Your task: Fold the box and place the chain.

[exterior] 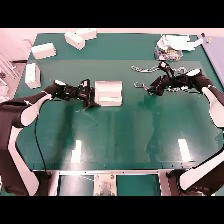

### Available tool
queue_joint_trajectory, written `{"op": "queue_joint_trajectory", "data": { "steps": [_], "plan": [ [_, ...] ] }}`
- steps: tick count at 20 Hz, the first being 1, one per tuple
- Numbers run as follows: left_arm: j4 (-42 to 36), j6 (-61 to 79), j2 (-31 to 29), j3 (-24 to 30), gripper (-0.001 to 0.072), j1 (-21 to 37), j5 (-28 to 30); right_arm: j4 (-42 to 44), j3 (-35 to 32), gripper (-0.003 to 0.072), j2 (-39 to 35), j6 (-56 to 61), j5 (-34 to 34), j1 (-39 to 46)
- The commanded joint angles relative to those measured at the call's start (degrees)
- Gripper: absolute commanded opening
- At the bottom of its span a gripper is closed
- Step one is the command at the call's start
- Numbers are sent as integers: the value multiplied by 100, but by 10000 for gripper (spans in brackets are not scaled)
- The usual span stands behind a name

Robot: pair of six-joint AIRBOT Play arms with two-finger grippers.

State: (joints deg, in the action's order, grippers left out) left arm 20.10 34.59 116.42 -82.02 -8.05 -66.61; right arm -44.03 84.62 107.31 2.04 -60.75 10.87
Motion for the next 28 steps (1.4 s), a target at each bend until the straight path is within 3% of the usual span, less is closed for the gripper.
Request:
{"op": "queue_joint_trajectory", "data": {
  "steps": [1,6,9,14,15,19,28],
  "plan": [
    [2,0,-4,-4,494,0,2,-658,90,511,98,304,-90,-48],
    [2,0,-4,-4,495,0,2,-1067,90,501,166,437,-129,-72],
    [2,0,-4,-4,495,0,2,-1071,90,395,282,439,-133,-72],
    [2,0,-4,-4,495,0,2,-1071,90,102,330,595,-238,-74],
    [2,0,-4,-4,495,0,2,-1069,90,4,330,678,-343,-76],
    [2,0,-4,-4,495,0,4,-848,146,5,116,1032,-960,-155],
    [2,-2,-4,-4,495,0,2,-726,173,5,-846,1403,-1008,-481]
  ]
}}
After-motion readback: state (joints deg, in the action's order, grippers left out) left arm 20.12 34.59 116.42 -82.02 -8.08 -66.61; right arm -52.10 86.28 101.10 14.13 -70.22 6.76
